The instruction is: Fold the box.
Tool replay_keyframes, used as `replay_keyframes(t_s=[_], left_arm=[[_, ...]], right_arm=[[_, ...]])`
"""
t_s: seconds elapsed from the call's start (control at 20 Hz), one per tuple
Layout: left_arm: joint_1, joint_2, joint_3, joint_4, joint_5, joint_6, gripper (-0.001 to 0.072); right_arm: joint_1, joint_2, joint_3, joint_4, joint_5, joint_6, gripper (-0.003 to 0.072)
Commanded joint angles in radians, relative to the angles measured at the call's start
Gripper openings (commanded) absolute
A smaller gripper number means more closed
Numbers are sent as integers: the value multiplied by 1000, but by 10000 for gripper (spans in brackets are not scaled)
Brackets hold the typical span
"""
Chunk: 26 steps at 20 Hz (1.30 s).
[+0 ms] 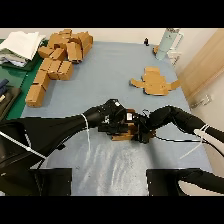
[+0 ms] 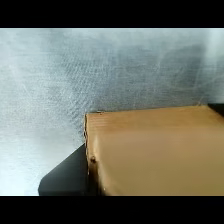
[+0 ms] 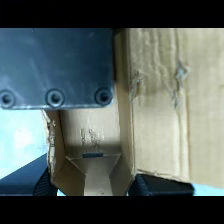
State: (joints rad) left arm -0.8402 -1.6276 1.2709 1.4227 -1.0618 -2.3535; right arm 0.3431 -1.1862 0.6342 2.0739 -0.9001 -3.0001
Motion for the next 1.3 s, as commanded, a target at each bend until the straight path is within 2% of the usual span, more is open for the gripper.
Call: replay_keyframes(t_s=[0.0, 0.25, 0.3, 0.35, 0.4, 0.65, 0.7, 0.8, 0.85, 1.2, 1.25], left_arm=[[0, -15, 2, -5, 39, -21, 16], [-2, -14, 8, -13, 32, -16, 19], [-2, -14, 12, -13, 26, -10, 161], [-2, -14, 19, -13, 17, -11, 442], [0, -14, 22, -13, 11, -13, 482], [11, -14, 25, -9, -23, -12, 479], [14, -14, 25, -8, -34, -12, 389], [19, -14, 25, -6, -37, 2, 43], [19, -14, 28, -5, -36, 8, 16], [17, -14, 47, -10, -23, 8, 20], [17, -14, 49, -10, -23, 8, 212]], right_arm=[[1, 0, 0, 1, 2, -2, 503], [1, 0, 0, 1, 2, -2, 503], [1, 0, 0, 1, 2, -2, 503], [1, 0, 0, 1, 2, -2, 503], [1, 0, 0, 1, 2, -2, 503], [1, 0, 0, 1, 2, -2, 503], [1, 0, 0, 1, 2, -2, 503], [1, 0, 0, 1, 2, -2, 503], [1, 0, 0, 1, 2, -2, 503], [1, 0, 0, 1, 2, -2, 503], [1, 0, 0, 1, 2, -2, 503]])
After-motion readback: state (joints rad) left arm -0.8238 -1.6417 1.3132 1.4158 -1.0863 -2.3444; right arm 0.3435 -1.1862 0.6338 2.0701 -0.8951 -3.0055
